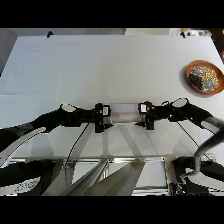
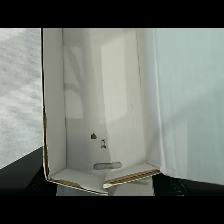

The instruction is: Fold the box and place the chain.

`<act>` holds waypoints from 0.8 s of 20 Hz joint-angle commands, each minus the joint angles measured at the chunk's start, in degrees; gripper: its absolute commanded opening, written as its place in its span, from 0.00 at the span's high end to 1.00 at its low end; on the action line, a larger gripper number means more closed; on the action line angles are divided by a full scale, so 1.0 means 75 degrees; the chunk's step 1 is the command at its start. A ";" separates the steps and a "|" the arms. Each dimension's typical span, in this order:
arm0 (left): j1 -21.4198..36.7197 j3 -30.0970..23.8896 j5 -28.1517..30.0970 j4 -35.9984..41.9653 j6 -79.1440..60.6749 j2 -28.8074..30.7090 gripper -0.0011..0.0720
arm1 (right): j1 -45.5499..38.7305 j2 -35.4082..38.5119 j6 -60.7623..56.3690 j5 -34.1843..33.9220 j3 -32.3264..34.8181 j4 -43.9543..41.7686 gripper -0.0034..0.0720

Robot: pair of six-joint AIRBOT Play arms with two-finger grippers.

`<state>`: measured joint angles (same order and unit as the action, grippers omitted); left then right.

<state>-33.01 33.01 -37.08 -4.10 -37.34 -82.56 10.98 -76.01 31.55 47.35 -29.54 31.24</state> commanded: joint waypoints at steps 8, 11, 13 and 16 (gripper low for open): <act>0.0009 0.0000 0.0309 0.0085 0.0038 -0.0003 0.95 | 0.0003 0.0000 0.0003 0.0000 0.0003 0.0000 0.51; 0.0009 0.0000 0.0312 0.0085 0.0038 -0.0006 0.95 | 0.0003 0.0000 0.0003 0.0000 0.0003 0.0000 0.51; 0.0009 0.0000 0.0312 0.0085 0.0038 -0.0006 0.95 | 0.0003 0.0000 0.0003 0.0000 0.0003 0.0000 0.51; 0.0009 0.0000 0.0312 0.0085 0.0038 -0.0006 0.95 | 0.0003 0.0000 0.0003 0.0000 0.0003 -0.0003 0.51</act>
<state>-32.97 32.99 -34.94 -3.40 -37.04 -82.56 10.94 -76.01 31.57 47.22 -29.56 31.24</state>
